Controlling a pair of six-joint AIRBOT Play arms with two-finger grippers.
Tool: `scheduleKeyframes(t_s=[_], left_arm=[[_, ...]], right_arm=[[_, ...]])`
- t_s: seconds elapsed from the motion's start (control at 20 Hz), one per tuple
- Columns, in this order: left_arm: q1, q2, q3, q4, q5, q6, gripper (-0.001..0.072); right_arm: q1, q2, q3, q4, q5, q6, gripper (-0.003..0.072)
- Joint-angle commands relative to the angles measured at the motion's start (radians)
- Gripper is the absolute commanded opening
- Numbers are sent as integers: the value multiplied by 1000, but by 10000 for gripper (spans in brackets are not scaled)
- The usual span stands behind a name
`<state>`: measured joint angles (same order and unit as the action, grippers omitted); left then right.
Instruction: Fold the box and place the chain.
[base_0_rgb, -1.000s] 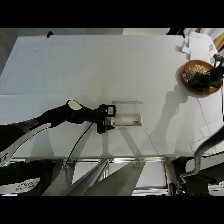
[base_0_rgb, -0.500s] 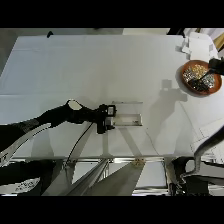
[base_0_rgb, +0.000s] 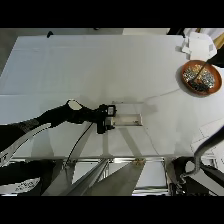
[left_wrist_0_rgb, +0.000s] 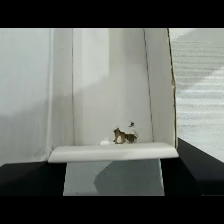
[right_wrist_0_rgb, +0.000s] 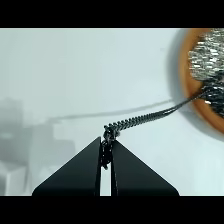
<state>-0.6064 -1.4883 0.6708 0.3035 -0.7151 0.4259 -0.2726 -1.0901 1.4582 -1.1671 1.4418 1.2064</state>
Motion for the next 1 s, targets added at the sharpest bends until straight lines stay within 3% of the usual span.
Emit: scheduleKeyframes(t_s=[0.0,0.5,0.95], left_arm=[[0,1,1,0,0,0,271],[0,1,1,0,0,0,271],[0,1,1,0,0,0,271]], right_arm=[[139,97,0,26,97,-10,14],[556,204,0,26,148,71,14],[1001,180,-1,-5,-37,118,14]])
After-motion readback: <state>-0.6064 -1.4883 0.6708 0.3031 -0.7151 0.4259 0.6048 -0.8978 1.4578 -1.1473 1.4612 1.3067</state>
